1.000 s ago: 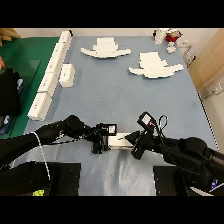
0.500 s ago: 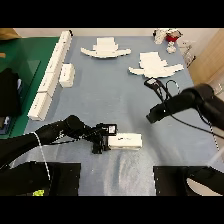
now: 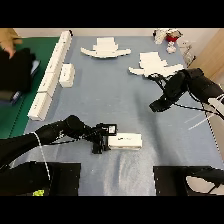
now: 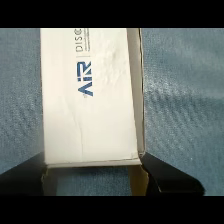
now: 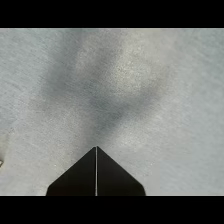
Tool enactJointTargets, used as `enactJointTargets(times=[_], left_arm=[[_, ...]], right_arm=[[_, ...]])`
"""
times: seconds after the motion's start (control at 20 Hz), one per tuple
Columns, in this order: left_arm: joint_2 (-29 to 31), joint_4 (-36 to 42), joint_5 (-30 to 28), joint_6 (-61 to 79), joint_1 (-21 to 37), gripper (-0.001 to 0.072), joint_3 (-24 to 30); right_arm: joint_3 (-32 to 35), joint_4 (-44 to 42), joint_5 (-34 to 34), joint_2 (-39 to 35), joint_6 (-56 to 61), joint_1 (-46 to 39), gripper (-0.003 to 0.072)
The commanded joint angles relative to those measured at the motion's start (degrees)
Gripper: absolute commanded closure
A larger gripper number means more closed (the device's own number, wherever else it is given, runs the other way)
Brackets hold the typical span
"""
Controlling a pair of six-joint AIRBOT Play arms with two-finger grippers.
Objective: Fold the box.
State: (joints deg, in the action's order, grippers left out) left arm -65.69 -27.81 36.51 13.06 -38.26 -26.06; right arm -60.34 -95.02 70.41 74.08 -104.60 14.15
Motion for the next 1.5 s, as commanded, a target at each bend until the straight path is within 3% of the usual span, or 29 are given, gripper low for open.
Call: enactJointTargets(times=[0.0, 0.45, 0.65, 0.85, 1.05, 1.2, 1.45], left_arm=[[0.0, 0.0, 0.0, 0.0, 0.0, 0.0269, 0.0], [0.1, 0.0, 0.1, -0.9, 0.0, 0.0269, -0.4], [4.7, -1.7, -0.1, -11.2, 1.4, 0.0269, -0.5], [14.7, -14.3, -0.4, -32.0, 12.3, 0.0269, -0.5], [19.2, -34.2, -2.7, -58.2, 32.1, 0.0269, -0.5], [18.2, -33.4, -5.5, -59.5, 44.4, 0.0269, -0.5], [10.8, -32.0, -16.6, -59.6, 47.1, 0.0269, -0.9]], right_arm=[[-0.5, 0.1, 0.3, 0.9, 0.0, -0.3, 0.0681], [-0.5, 0.1, 0.3, 0.9, 0.0, -0.3, 0.0681], [-0.5, 0.1, 0.3, 0.9, 0.0, -0.3, 0.0681], [-0.5, 0.1, 0.3, 0.9, 0.0, -0.3, 0.0681], [-0.5, 0.1, 0.3, 0.8, 0.0, -0.3, 0.0681], [-0.5, 0.1, 0.3, 0.9, 0.0, -0.3, 0.0681], [-0.5, 0.1, 0.3, 0.8, 0.0, -0.3, 0.0681]])
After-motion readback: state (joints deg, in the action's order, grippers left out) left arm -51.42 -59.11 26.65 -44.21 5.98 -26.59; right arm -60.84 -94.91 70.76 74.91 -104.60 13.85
